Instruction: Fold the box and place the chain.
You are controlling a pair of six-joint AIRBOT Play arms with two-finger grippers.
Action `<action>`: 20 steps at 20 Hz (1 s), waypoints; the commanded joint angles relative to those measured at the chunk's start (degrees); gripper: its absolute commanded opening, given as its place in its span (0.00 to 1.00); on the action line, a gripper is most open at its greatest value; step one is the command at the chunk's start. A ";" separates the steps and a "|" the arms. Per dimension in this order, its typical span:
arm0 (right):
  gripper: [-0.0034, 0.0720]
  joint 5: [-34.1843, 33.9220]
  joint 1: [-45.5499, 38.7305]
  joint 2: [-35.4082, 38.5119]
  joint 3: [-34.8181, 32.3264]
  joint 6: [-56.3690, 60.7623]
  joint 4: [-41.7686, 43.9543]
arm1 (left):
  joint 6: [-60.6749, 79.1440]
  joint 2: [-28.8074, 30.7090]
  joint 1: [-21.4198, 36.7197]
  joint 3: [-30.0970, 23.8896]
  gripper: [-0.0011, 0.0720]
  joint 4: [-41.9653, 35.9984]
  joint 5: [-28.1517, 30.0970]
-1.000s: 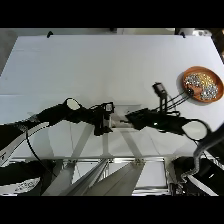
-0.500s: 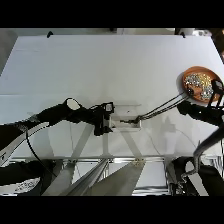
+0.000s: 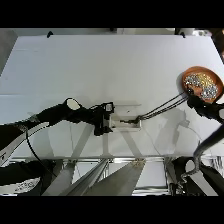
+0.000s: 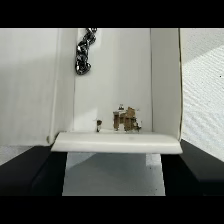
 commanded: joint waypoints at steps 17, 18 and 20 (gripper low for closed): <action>0.49 -6.67 3.08 -16.20 7.54 -0.44 3.63 | 0.00 0.02 -0.02 0.07 0.41 0.00 0.00; 0.48 -6.93 3.08 -16.41 7.52 -0.42 3.48 | 0.00 0.02 -0.02 0.07 0.41 0.00 0.00; 0.44 -7.76 3.08 -17.11 7.52 -0.42 3.45 | 0.00 0.02 -0.02 0.07 0.41 0.00 0.00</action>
